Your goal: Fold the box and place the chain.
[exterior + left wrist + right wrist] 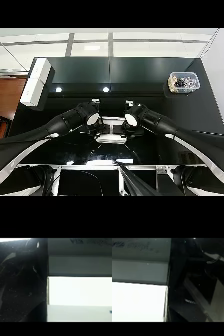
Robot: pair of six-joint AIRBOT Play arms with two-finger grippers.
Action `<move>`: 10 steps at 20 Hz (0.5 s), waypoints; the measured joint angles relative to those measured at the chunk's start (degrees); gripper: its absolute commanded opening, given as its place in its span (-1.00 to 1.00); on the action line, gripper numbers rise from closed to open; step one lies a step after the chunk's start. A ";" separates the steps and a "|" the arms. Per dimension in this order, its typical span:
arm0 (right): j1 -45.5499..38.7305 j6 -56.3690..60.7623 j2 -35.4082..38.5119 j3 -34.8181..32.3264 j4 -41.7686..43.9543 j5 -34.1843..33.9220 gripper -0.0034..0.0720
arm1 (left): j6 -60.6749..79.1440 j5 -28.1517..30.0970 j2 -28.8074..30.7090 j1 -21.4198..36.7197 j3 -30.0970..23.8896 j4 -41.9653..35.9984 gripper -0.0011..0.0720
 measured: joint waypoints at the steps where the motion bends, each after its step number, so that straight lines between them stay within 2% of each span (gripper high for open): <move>1: 0.09 0.39 -0.04 0.04 -0.26 0.09 -0.89 | -0.07 -0.11 0.02 0.00 0.00 -0.07 -0.90; 6: 0.52 0.24 -0.11 0.04 -0.96 0.07 -0.88 | -0.09 -0.17 0.02 0.00 0.00 -0.09 -0.90; 7: 0.57 0.22 -0.11 0.04 -1.05 0.07 -0.59 | -0.09 -0.20 0.02 0.00 0.00 -0.07 -0.90; 8: 0.59 -0.04 -0.15 0.04 -1.29 0.02 -0.51 | 0.02 -0.11 0.00 0.00 0.00 0.02 -0.90; 10: 0.61 -0.02 -0.17 0.00 -1.44 0.07 -0.52 | 0.07 -0.17 0.00 0.00 0.00 0.07 -0.90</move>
